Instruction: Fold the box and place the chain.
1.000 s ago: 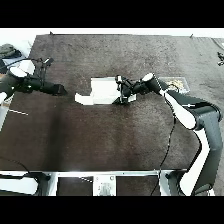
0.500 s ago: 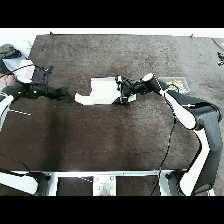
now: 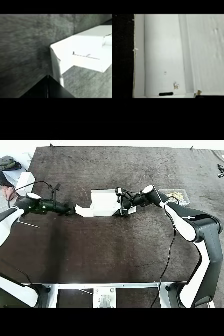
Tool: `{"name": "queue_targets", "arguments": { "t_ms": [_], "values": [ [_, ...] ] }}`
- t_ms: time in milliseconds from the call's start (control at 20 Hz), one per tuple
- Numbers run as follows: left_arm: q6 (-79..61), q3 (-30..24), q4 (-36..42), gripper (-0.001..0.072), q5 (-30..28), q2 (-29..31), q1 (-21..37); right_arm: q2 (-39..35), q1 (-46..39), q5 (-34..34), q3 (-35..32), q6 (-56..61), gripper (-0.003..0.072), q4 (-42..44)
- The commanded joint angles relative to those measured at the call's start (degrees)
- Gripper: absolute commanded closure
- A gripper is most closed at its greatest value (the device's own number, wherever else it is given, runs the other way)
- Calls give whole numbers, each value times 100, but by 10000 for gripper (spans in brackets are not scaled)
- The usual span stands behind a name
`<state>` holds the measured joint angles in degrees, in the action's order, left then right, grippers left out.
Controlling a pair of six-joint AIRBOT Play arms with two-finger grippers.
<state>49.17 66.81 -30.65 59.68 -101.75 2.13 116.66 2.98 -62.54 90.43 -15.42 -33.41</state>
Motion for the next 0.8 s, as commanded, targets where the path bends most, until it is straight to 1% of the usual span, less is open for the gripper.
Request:
{"name": "queue_targets", "arguments": {
  "t_ms": [0,250,300,350,400,500,750],
  "values": [
    [-181,-2,485,700,-22,-170,-229,2,4,-2,2,0,312,2],
    [-302,94,636,697,76,-140,-302,2,4,-2,2,0,312,2],
    [-317,153,634,653,144,-140,-302,2,4,-2,2,0,312,2],
    [-315,227,634,463,251,-140,-302,2,4,-2,2,0,312,2],
    [-315,291,632,398,385,-140,-302,2,4,-2,2,0,312,2],
    [-308,407,629,396,533,-140,-302,2,4,-2,2,0,312,2],
    [-249,557,623,396,699,-127,-304,2,4,-2,2,0,312,2]
  ]
}}
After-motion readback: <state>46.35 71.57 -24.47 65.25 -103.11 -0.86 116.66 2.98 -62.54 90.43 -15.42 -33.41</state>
